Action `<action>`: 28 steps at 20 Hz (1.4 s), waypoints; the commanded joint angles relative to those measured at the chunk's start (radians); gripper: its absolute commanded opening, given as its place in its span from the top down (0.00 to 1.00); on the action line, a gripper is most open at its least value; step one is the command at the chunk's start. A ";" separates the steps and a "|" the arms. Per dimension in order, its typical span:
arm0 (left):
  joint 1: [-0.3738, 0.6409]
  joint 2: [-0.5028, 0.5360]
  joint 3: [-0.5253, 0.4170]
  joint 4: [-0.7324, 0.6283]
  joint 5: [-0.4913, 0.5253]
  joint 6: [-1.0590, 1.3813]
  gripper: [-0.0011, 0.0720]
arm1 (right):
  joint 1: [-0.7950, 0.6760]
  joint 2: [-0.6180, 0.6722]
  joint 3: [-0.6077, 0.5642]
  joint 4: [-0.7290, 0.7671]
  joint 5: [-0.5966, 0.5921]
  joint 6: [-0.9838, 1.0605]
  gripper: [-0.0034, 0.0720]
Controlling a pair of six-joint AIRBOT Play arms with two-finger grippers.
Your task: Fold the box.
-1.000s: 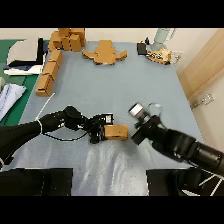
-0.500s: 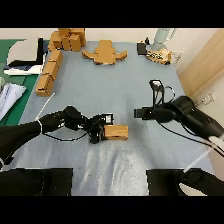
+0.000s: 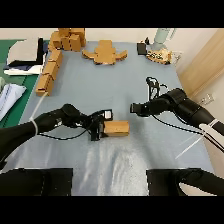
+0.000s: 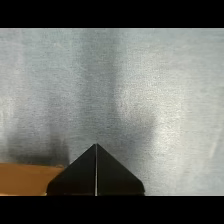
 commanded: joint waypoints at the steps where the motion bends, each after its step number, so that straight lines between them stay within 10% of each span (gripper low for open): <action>1: 0.060 0.124 0.004 0.019 0.015 -0.130 0.28 | -0.001 -0.004 0.003 0.008 -0.001 -0.001 0.95; 8: 0.501 0.305 0.004 0.581 0.066 -0.880 0.27 | -0.001 -0.004 0.003 0.008 -0.001 -0.001 0.95; 15: 0.924 0.333 0.000 0.622 -0.158 -0.958 0.27 | -0.001 -0.004 0.003 0.008 -0.001 -0.001 0.95; 28: 0.996 0.113 -0.001 0.592 0.122 -0.955 0.27 | -0.001 -0.004 0.003 0.008 -0.001 -0.001 0.95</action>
